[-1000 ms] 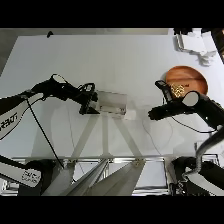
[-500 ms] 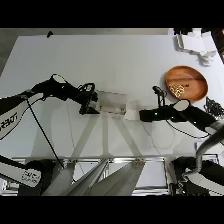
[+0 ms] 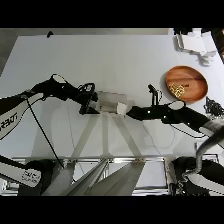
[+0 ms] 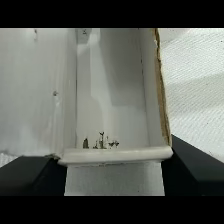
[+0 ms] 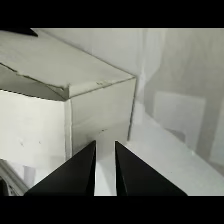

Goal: Fold the box and place the chain.

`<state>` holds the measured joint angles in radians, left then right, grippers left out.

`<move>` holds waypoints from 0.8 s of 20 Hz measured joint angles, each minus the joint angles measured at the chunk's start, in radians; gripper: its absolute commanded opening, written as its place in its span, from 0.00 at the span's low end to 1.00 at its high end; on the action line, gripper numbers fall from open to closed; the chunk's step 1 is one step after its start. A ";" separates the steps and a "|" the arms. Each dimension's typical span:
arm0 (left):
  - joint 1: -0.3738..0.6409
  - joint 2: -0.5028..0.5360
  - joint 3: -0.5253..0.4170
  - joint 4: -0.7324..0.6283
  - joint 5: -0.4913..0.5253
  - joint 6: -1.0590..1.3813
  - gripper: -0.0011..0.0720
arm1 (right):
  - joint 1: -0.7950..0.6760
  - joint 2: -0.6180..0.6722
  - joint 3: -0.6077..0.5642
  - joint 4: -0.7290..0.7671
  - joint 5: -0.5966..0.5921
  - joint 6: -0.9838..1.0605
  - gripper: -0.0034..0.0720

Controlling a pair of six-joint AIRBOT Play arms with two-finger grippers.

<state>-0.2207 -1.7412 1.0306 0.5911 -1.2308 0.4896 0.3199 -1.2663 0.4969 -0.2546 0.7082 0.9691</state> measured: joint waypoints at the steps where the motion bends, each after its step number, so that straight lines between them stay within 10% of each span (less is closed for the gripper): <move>1: 0.000 0.000 0.000 0.000 0.000 0.000 0.23 | 0.002 0.000 0.002 0.009 -0.005 0.004 0.23; 6: 0.000 0.000 0.000 0.000 0.000 0.000 0.23 | 0.004 0.024 0.003 0.015 -0.039 0.023 0.23; 9: 0.000 0.000 0.000 0.000 0.000 0.000 0.23 | 0.004 0.053 0.003 -0.008 -0.071 0.026 0.60; 16: 0.000 0.000 0.000 0.000 0.000 0.000 0.23 | 0.053 0.081 0.003 -0.019 -0.109 0.029 0.72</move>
<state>-0.2207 -1.7412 1.0306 0.5911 -1.2312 0.4892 0.3733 -1.1854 0.5003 -0.2737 0.5995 0.9977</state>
